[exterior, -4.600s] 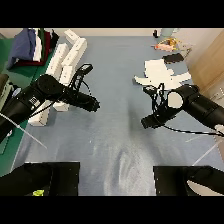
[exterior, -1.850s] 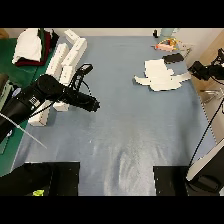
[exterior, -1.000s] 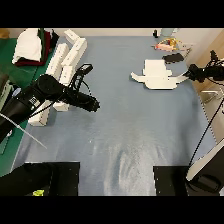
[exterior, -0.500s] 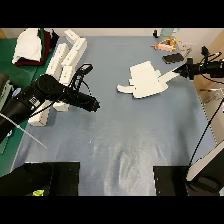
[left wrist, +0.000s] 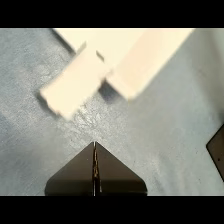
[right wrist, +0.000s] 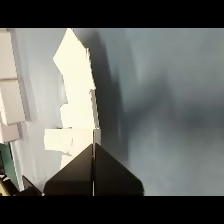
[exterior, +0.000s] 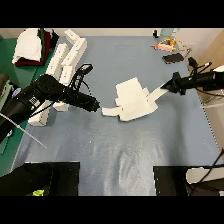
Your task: Fold the box.
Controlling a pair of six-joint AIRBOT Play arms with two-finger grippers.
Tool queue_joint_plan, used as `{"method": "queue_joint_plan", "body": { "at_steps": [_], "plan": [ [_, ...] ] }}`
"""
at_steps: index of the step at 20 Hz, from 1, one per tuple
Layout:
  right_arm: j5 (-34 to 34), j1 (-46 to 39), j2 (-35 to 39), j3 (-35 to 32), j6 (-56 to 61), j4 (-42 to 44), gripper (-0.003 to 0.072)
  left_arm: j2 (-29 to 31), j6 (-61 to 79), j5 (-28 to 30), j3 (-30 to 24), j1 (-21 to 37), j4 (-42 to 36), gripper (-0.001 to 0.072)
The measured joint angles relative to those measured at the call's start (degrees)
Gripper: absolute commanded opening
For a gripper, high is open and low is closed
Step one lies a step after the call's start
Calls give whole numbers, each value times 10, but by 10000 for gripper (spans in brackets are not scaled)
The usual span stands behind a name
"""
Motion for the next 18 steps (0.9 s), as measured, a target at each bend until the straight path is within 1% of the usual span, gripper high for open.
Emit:
{"method": "queue_joint_plan", "body": {
  "at_steps": [4, 6, 8, 9, 10, 11, 13, 15, 18],
  "plan": [
    [-78, 53, 175, -207, -7, -3, -1, 0, 0, 0, 0, 0, 0, 12],
    [-114, 82, 258, -293, 9, -3, -1, 0, 0, 0, 0, 0, 0, 13],
    [-144, 107, 326, -362, 33, -7, 3, 0, 0, 0, 0, 0, 0, 13],
    [-153, 116, 352, -388, 48, -11, 70, 0, 0, 0, 0, 0, 0, 13],
    [-159, 123, 374, -410, 66, -21, 256, 0, 0, 0, 0, 0, 0, 13],
    [-162, 130, 389, -424, 82, -33, 325, 0, 0, 0, 0, 0, 0, 13],
    [-166, 136, 408, -441, 111, -63, 325, 0, 0, 0, 0, 0, 0, 13],
    [-165, 139, 413, -444, 133, -97, 325, 0, 0, 0, 0, 0, 0, 13],
    [-153, 142, 391, -419, 151, -149, 325, 0, 0, 3, 0, 0, -1, 13]
  ]
}}
